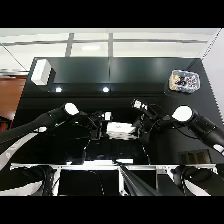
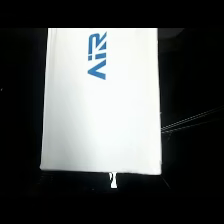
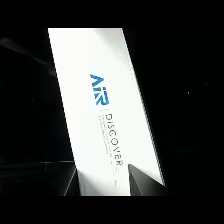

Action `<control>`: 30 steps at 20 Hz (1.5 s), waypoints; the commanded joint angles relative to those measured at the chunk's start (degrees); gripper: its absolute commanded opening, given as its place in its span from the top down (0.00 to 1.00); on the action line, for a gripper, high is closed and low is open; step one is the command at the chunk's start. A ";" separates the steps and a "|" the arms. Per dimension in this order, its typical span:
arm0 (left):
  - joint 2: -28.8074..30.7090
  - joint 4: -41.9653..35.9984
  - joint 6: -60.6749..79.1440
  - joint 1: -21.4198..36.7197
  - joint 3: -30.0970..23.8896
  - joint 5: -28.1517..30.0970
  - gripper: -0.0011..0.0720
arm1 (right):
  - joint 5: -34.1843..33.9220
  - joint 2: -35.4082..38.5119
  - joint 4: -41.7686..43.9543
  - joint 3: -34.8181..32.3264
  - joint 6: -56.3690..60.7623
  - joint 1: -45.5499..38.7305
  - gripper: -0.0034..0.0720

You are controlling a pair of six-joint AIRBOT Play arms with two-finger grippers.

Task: Fold the box and place the chain.

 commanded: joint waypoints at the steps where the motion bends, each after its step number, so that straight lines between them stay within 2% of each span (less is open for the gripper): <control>1: -0.04 -0.07 -0.09 -0.02 0.04 0.15 0.52 | -0.17 0.00 -2.12 -0.44 1.36 0.07 0.51; 12: -0.04 -0.09 -0.09 -0.02 0.04 0.15 0.52 | -1.27 0.02 -4.09 -1.29 1.51 0.04 0.50; 13: -0.04 -0.07 -0.09 -0.02 0.04 0.15 0.52 | -1.27 0.02 -4.09 -1.29 1.51 0.04 0.48; 14: -0.04 -0.09 -0.09 -0.02 0.04 0.15 0.52 | -1.33 0.02 -4.09 -1.25 1.51 0.04 0.36; 18: -0.04 -0.09 -0.09 -0.02 0.04 0.15 0.52 | -1.25 0.15 -3.91 -1.16 1.53 0.04 0.36; 21: -0.04 -0.07 -0.09 -0.02 0.04 0.15 0.52 | 0.96 1.62 -3.61 0.37 3.61 -0.02 0.36; 24: -0.04 -0.09 -0.09 -0.02 0.04 0.15 0.52 | 4.55 5.03 -3.45 1.84 10.56 -1.31 0.37; 25: -0.04 -0.07 -0.09 -0.02 0.04 0.15 0.52 | 5.79 6.10 -3.48 1.84 14.75 -2.23 0.40; 26: -0.04 -0.07 -0.09 -0.02 0.04 0.15 0.52 | 7.13 6.47 -3.45 1.81 19.56 -3.23 0.57; 27: -0.04 -0.09 -0.09 -0.02 0.04 0.15 0.52 | 8.39 6.40 -3.32 1.62 24.68 -4.22 0.95; 28: -0.04 -0.09 -0.09 -0.02 0.04 0.15 0.52 | 8.37 6.40 -2.01 0.68 27.67 -4.72 0.94; 30: -0.04 -0.09 -0.09 -0.02 0.04 0.15 0.52 | 6.99 6.16 7.08 -3.23 27.67 -5.64 0.94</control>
